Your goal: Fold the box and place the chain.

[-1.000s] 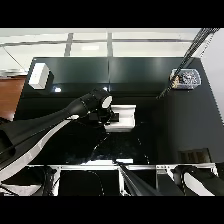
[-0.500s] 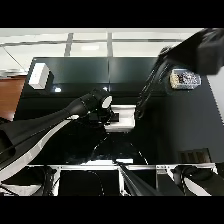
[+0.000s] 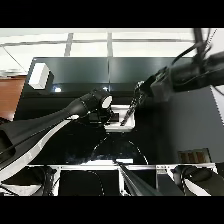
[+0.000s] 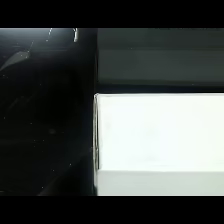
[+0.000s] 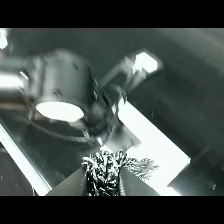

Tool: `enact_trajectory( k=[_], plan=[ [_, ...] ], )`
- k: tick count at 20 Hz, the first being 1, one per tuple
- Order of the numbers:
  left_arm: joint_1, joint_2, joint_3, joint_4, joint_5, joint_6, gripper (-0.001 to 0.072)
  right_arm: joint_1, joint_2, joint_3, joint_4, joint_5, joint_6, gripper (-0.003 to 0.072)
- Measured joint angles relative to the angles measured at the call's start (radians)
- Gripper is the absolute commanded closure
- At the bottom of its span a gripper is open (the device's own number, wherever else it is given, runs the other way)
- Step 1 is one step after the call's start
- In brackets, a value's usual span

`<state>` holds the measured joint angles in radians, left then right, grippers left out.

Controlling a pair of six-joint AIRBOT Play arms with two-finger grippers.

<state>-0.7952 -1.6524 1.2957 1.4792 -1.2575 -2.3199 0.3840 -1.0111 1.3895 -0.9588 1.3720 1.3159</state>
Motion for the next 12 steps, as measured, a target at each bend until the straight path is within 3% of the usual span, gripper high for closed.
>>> enact_trajectory(
  k=[4,12],
  plan=[
    [0.000,0.000,0.000,0.000,-0.002,0.000,0.0683,0.002,0.000,-0.146,0.012,-0.032,-0.002,0.0671],
    [0.000,0.000,0.000,0.000,0.003,0.000,0.0683,0.004,-0.003,-0.422,0.196,-0.303,0.000,0.0670]
  ],
)
